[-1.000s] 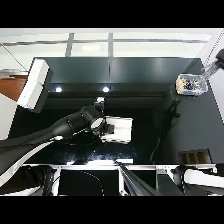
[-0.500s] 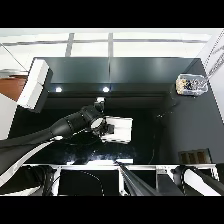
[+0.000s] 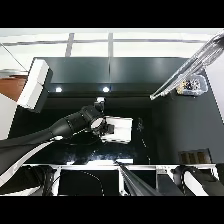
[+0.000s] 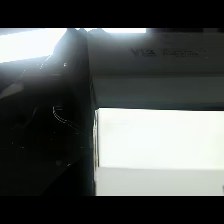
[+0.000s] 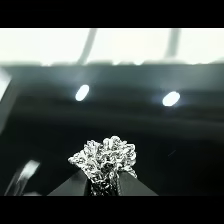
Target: Fold the box and place the chain.
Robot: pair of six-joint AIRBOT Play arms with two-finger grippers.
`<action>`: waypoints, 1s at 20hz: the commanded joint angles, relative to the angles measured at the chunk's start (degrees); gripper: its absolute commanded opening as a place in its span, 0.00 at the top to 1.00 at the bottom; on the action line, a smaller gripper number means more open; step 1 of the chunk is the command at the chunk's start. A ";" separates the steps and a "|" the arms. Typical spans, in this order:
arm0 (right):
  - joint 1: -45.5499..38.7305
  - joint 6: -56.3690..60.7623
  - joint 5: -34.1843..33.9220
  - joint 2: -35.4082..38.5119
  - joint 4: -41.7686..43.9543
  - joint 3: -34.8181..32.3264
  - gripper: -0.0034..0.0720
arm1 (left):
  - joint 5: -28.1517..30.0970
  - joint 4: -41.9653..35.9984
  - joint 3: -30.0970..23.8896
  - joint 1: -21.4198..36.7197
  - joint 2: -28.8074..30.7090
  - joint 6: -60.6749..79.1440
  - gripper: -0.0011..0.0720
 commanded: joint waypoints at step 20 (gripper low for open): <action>32.68 -1.81 -4.00 -0.31 4.68 -22.75 0.91 | 0.07 0.20 0.00 -0.02 -0.02 0.02 0.95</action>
